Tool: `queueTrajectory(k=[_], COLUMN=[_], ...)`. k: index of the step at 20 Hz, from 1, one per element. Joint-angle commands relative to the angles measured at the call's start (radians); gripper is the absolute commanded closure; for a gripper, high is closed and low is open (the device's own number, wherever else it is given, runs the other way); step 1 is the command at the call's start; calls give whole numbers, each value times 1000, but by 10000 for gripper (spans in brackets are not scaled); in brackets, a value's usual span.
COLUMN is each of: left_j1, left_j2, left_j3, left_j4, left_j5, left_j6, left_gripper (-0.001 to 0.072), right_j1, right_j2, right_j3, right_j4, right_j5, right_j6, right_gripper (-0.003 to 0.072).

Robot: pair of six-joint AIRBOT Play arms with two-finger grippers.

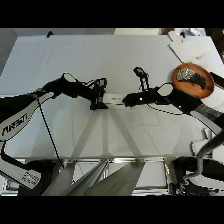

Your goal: Fold the box and place the chain.

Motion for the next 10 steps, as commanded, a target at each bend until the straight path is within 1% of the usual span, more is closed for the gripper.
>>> queueTrajectory(k=[1,5,8,10], left_j1=[0,0,0,0], left_j2=[0,0,0,0], left_j3=[0,0,0,0], left_j4=[0,0,0,0], left_j5=[0,0,0,0], left_j6=[-1,-1,-2,-2], left_gripper=[388,388,388,388], right_j1=[-1,-2,-2,-2], right_j2=[3,98,216,302], right_j3=[-5,-2,13,32], right_j4=[-13,-12,-16,-45], right_j5=[18,-12,-38,-56], right_j6=[0,0,0,0], right_gripper=[679,679,678,678])
